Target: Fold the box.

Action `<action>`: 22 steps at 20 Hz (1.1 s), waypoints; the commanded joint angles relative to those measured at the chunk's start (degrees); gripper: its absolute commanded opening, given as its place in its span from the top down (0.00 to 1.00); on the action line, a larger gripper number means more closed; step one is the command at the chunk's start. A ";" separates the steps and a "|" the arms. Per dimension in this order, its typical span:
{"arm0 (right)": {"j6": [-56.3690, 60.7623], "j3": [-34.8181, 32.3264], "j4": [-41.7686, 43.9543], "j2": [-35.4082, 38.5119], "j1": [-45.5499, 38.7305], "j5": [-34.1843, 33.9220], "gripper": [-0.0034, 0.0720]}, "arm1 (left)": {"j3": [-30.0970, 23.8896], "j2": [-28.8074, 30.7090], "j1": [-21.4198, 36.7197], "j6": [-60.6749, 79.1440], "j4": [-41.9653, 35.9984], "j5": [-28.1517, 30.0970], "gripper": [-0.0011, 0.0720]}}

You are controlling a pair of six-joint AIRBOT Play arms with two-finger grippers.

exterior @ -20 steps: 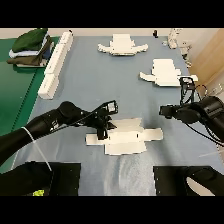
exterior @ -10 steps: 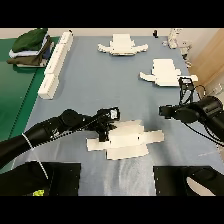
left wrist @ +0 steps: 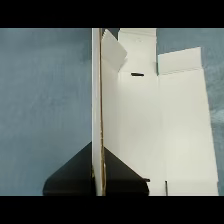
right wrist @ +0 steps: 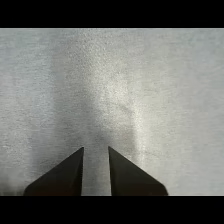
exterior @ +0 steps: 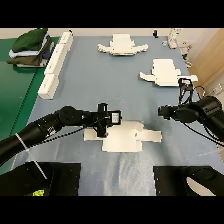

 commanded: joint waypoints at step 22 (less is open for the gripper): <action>1.73 0.04 -0.09 -0.02 -0.02 0.96 0.63 | 2.14 2.05 9.46 -13.11 0.13 -14.78 0.97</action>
